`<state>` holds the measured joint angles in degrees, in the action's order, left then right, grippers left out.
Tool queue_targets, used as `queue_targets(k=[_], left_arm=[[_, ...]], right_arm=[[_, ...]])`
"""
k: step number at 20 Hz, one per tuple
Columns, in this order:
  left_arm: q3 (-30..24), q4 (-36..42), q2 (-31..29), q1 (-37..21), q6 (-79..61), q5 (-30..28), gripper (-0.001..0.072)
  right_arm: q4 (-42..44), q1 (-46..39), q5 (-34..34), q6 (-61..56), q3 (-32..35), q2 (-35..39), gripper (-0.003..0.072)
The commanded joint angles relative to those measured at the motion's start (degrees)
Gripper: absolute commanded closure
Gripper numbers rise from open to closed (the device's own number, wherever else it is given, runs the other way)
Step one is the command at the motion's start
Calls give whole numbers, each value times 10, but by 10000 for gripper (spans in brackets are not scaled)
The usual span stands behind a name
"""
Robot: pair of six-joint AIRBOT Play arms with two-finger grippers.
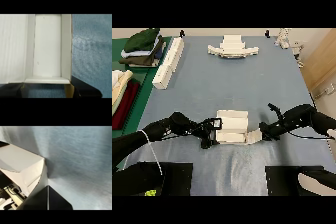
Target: Fold the box.
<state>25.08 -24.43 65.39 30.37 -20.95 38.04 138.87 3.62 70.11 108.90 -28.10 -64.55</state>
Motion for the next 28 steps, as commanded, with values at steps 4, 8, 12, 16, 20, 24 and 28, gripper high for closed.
queue_targets(k=[4,8,12,16,20,24,28], left_arm=[[0,0,0,0,0,0,225],[0,0,0,0,0,0,225],[0,0,0,0,0,0,225],[0,0,0,0,0,0,225],[0,0,0,0,0,0,225],[0,0,0,0,0,0,225],[0,0,0,0,0,0,225]], right_arm=[[3,12,-8,-9,-9,49,258],[7,25,-8,-9,-9,50,257],[6,85,-38,-14,-24,50,256],[-46,148,-118,-104,-31,45,259],[-162,228,-168,-260,-63,45,263],[-351,323,-137,-471,-131,31,263],[-467,401,-38,-603,-210,-20,263]])
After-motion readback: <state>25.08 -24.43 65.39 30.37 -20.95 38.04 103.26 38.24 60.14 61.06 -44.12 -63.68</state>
